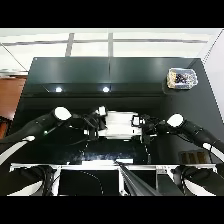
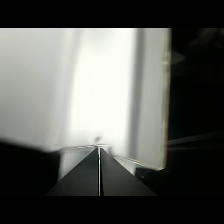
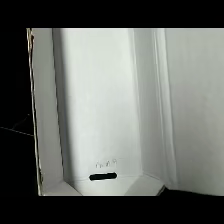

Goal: Fold the box and place the chain.

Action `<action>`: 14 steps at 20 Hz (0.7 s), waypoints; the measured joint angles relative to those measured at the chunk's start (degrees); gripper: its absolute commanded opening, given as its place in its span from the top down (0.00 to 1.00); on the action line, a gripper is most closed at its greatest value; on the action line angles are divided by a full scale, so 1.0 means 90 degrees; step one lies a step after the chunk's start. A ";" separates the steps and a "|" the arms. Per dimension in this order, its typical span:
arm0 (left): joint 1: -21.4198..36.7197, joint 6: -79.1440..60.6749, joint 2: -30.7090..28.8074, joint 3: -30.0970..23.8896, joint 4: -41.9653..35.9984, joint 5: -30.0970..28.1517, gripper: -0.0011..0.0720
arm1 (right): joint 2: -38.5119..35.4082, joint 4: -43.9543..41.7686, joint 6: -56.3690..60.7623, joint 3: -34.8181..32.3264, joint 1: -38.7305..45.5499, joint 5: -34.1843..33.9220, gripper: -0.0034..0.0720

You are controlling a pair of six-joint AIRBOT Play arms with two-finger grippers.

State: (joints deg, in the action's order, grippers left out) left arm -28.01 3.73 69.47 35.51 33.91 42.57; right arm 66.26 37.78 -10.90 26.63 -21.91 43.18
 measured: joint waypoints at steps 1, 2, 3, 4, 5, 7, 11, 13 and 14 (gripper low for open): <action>0.0248 0.0296 -0.0206 -0.0002 0.0155 0.0095 0.95 | 0.0000 0.0000 0.0000 0.0000 0.0000 0.0005 0.25; 0.0563 0.0658 -0.0427 -0.0007 0.0345 0.0333 0.95 | 0.0000 0.0002 -0.0002 0.0000 0.0000 0.0007 0.24; 0.0891 0.1105 -0.0612 -0.0012 0.0498 0.0537 0.94 | 0.0000 0.0007 -0.0002 0.0000 0.0000 0.0007 0.25; 0.1280 0.1751 -0.0767 -0.0024 0.0716 0.0767 0.94 | 0.0000 0.0010 -0.0002 0.0000 0.0000 0.0010 0.24; 0.1666 0.2492 -0.0867 -0.0039 0.0911 0.0988 0.94 | 0.0000 0.0010 -0.0002 0.0000 0.0000 0.0010 0.25; 0.2409 0.4153 -0.0962 -0.0109 0.1241 0.1469 0.94 | 0.0000 0.0010 -0.0005 0.0000 -0.0002 0.0012 0.25; 0.3259 0.6584 -0.0833 -0.0561 0.1484 0.1778 0.94 | 0.0000 0.0010 -0.0005 0.0000 0.0000 0.0012 0.24; 0.3351 0.7125 -0.0614 -0.0787 0.1464 0.1685 0.94 | 0.0000 0.0010 -0.0007 0.0000 0.0000 0.0012 0.25; 0.3364 0.7235 -0.0452 -0.0867 0.1372 0.1671 0.94 | 0.0000 0.0012 -0.0007 0.0000 0.0000 0.0012 0.24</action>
State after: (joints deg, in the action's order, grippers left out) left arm 2.26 68.84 65.41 27.70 46.26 57.60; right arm 66.26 37.89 -10.96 26.63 -21.91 43.29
